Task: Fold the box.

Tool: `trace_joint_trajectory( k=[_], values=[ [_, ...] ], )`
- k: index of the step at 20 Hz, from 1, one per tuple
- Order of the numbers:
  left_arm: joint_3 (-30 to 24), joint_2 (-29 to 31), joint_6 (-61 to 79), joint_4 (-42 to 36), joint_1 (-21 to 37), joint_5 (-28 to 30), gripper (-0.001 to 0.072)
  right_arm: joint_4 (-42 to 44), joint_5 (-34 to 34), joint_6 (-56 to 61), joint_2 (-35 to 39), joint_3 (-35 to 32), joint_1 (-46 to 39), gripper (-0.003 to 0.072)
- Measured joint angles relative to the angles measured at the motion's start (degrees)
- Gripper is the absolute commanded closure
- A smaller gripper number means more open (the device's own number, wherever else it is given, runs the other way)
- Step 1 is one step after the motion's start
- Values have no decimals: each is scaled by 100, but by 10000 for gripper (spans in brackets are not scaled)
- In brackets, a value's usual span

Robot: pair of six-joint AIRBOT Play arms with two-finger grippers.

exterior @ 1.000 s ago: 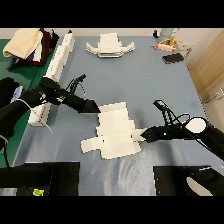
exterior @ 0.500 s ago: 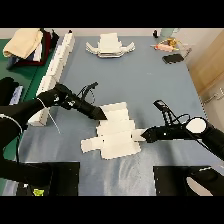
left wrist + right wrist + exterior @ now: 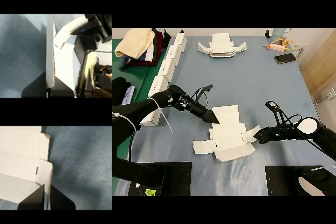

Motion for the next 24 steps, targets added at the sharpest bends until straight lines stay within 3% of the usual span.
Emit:
trace_joint_trajectory(
  k=[6,7,8,13,19,24],
  values=[
    [42,4,271,-321,11,-142,693,-774,-437,428,4,37,0,554],
    [50,22,463,-352,9,-149,693,-1029,-509,610,4,66,2,378],
    [59,48,684,-354,-2,-155,693,-1340,-584,798,4,103,2,303],
    [76,302,1849,-389,-221,-44,694,-2354,-868,1493,7,341,0,303],
    [-52,1071,2968,-387,-802,1132,696,-2337,-846,2120,83,909,0,305],
    [-675,1945,4002,-409,-1322,2518,696,-2326,-769,2487,164,1340,-7,305]
  ],
)
